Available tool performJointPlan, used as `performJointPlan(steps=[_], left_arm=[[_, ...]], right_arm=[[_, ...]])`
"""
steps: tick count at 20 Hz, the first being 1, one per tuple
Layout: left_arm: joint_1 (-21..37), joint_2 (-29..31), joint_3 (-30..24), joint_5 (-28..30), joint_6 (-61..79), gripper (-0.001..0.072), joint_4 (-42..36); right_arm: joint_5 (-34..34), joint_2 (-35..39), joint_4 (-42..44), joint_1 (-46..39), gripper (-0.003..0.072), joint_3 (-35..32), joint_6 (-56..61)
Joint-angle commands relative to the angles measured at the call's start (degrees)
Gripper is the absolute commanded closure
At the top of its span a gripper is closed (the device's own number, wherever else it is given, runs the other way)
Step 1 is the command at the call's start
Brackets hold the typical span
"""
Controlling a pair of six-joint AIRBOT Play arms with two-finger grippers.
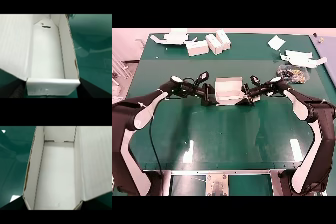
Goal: Fold the box and place the chain.
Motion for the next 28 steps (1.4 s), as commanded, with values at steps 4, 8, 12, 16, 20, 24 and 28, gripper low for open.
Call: performJointPlan(steps=[4, 8, 12, 16, 20, 24, 28], left_arm=[[0.0, -0.5, 0.0, 3.1, 3.0, 0.0014, -0.6], [-1.0, -0.8, 0.0, 2.7, 2.9, 0.0014, -0.4], [-1.1, -0.8, 0.0, 3.4, 2.9, 0.0014, -0.2], [-1.1, -0.9, 0.0, 3.7, 2.9, 0.0015, -0.9], [-1.1, -1.5, 0.2, 4.8, 3.4, 0.0015, -2.9], [-1.1, -1.9, 0.1, 4.9, 3.4, 0.0015, -3.1], [-1.1, -2.4, 0.1, 4.8, 4.6, 0.0035, -3.5]], right_arm=[[0.0, 0.0, 0.0, 0.0, 0.0204, 0.0, 0.0], [0.0, 0.0, 0.0, 0.0, 0.0204, 0.0, 0.0], [0.0, 0.0, 0.0, 0.0, 0.0204, 0.0, 0.0], [0.0, 0.0, 0.0, 0.0, 0.0204, 0.0, 0.0], [0.0, 0.0, 0.0, 0.0, 0.0204, 0.0, 0.0], [0.0, 0.0, 0.0, 0.0, 0.0205, 0.0, 0.0], [0.0, 0.0, 0.0, 0.0, 0.0204, 0.0, 0.0]])
